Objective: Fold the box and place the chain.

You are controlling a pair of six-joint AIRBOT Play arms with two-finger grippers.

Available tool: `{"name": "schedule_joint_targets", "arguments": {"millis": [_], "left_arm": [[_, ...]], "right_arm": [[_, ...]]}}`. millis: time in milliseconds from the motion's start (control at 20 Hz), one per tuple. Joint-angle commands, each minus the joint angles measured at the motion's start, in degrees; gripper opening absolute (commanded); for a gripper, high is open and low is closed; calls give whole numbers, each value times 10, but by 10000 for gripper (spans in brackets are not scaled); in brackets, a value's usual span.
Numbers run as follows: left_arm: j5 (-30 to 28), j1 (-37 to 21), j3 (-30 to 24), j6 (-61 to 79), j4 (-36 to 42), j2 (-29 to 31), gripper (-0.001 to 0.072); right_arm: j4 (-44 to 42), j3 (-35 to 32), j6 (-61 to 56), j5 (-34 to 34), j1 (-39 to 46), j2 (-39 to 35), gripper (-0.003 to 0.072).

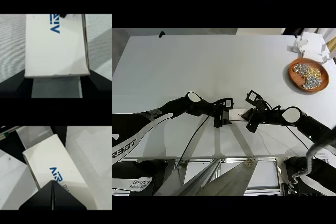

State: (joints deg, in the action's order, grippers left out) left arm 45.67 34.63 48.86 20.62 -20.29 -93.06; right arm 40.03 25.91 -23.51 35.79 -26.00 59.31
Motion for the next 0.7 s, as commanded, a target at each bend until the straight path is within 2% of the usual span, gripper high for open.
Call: {"name": "schedule_joint_targets", "arguments": {"millis": [0,300,500,650], "left_arm": [[0,0,0,-1,1,0,133],[0,0,0,-1,1,0,133],[0,0,0,-1,1,0,133],[0,0,0,-1,1,0,133]], "right_arm": [[0,-3,1,-13,-1,-2,15],[0,-3,0,-82,-1,-66,15],[14,-3,-1,-73,-1,-110,16],[103,-3,-65,-23,0,-123,18]]}}
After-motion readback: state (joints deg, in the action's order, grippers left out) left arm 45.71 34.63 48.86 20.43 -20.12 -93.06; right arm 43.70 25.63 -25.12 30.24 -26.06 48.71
